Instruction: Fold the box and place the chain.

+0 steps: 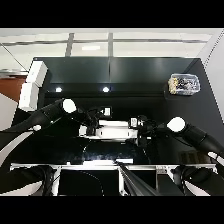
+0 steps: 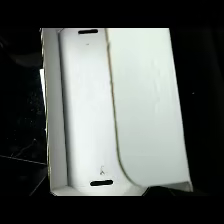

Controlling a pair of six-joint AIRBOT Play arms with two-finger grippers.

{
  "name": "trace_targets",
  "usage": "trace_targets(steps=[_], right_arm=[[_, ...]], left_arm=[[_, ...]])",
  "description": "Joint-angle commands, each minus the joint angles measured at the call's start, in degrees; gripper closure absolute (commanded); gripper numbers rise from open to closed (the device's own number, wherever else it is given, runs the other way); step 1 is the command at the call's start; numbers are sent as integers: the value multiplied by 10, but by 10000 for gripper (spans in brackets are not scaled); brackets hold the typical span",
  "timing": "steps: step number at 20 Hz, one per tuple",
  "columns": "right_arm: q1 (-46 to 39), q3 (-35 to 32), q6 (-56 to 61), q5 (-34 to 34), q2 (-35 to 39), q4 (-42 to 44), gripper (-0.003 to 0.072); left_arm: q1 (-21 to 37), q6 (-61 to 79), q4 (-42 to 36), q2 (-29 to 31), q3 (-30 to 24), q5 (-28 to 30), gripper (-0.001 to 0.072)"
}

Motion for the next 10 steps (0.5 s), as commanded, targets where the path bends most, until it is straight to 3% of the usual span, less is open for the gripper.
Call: trace_targets(steps=[1, 4, 10], right_arm=[[0, -6, -38, -2, -11, 16, -13], [1, -6, -94, -9, -30, 70, -13], [0, -6, -79, -12, -45, 54, -12]], left_arm=[[0, 0, 0, 0, 0, -5, 679], [0, 0, 0, 0, 0, -5, 680], [0, 0, 0, 0, 0, -5, 679]])
